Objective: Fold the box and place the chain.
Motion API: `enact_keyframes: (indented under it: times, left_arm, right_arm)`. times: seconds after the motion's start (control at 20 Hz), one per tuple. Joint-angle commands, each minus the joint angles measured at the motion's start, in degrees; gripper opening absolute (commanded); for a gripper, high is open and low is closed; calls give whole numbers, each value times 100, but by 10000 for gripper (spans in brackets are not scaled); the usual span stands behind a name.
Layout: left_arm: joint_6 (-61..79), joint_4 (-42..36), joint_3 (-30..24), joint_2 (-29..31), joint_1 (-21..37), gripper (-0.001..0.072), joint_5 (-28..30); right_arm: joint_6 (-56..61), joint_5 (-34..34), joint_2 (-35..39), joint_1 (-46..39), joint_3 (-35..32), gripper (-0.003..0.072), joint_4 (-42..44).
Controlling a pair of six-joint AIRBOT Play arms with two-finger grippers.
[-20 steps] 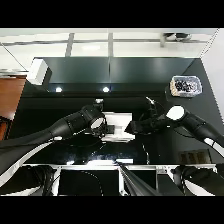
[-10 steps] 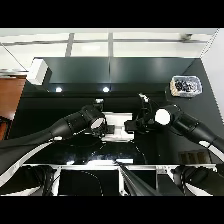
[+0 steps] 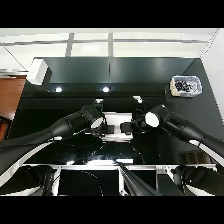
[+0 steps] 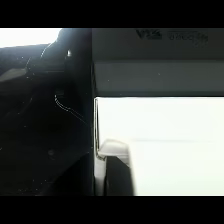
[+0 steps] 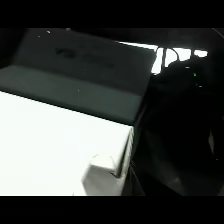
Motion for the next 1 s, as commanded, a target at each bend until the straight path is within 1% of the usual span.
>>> enact_keyframes:
  times: [0.0,0.15,0.2,0.25,0.4,0.55,0.7,0.85,0.9,0.95]
  left_arm:
    - [0,-2,2,2,9,25,-2]
    - [0,-4,2,2,7,25,-4]
    - [0,-4,2,2,7,25,-7]
    - [-2,-4,2,2,7,25,-7]
    - [-2,-4,2,2,7,25,-4]
    - [0,-4,2,2,7,25,-7]
    - [0,-7,2,2,7,25,-7]
    - [0,-7,2,2,7,25,-7]
    - [-2,-7,2,2,7,25,-7]
    - [-2,-7,2,2,7,25,-7]
  right_arm:
    - [352,98,-177,170,101,378,-372]
    - [409,256,-258,186,101,377,-400]
    - [439,284,-269,188,105,345,-422]
    - [487,317,-271,186,114,338,-466]
    - [743,544,-304,195,199,338,-649]
    - [940,813,-470,367,476,338,-1010]
    - [1141,894,-704,507,684,338,-1040]
    - [1263,970,-824,520,732,335,-1014]
    - [1274,968,-828,520,734,240,-1012]
    - [1294,953,-828,520,737,241,-1003]
